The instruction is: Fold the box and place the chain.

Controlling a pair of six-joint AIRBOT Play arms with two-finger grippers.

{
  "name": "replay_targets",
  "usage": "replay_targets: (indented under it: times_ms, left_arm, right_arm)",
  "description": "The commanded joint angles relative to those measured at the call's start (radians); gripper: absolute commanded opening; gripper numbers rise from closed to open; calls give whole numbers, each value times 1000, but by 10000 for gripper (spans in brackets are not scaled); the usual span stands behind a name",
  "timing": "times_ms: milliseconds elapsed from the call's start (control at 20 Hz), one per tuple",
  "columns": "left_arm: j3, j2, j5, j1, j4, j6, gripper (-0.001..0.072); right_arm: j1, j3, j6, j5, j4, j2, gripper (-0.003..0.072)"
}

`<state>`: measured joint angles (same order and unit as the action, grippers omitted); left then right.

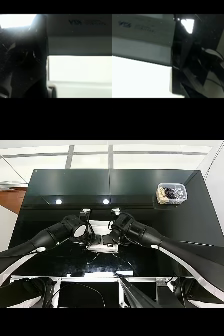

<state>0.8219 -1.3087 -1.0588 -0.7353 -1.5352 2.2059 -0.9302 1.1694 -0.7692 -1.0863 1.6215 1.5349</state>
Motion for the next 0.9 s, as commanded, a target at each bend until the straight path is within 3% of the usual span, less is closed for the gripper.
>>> replay_targets:
  times_ms: [0, 200, 450, 700, 850]
  left_arm:
    - [1, 0, 0, 1, 0, 0, 30]
    - [1, 0, 2, 1, 0, 0, 30]
    - [1, 0, -6, 1, 0, 0, 29]
    - [1, 0, -5, 1, 0, 0, 29]
    - [1, 0, -5, 1, 0, 0, 29]
  right_arm:
    - [0, 12, -40, -26, 1, -1, 504]
    - [2, 64, -192, -150, -3, -66, 505]
    - [47, 76, -253, -169, -51, -317, 505]
    - [183, 56, -383, -346, -352, -453, 505]
    - [312, -29, -423, -325, -459, -460, 504]
